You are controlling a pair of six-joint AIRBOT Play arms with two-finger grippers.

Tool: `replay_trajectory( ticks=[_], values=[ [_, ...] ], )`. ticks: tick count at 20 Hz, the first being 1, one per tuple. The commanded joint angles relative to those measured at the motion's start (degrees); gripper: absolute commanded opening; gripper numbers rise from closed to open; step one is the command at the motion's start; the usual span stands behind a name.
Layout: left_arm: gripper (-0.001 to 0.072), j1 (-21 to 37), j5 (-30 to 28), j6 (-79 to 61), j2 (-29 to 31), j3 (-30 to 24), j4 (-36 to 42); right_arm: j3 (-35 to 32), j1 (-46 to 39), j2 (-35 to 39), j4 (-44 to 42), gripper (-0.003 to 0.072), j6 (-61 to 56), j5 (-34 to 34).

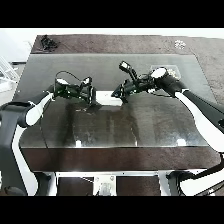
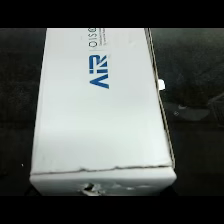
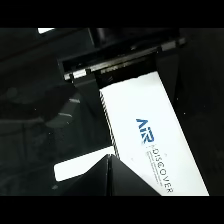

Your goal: Fold the box and place the chain.

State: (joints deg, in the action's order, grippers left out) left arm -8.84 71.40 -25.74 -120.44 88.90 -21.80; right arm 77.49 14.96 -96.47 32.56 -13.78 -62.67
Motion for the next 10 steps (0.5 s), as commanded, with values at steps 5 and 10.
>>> replay_trajectory(
  ticks=[5,10],
  values=[
    [0.0039,0.04,-0.02,-0.02,0.04,0.04,-0.04,-1.97,-0.28,-3.8,1.09,0.0009,0.79,3.39],
    [0.0039,0.04,0.0,-0.04,0.04,0.04,0.0,-1.95,-0.26,-4.76,1.11,0.0008,0.48,3.69]
  ],
)
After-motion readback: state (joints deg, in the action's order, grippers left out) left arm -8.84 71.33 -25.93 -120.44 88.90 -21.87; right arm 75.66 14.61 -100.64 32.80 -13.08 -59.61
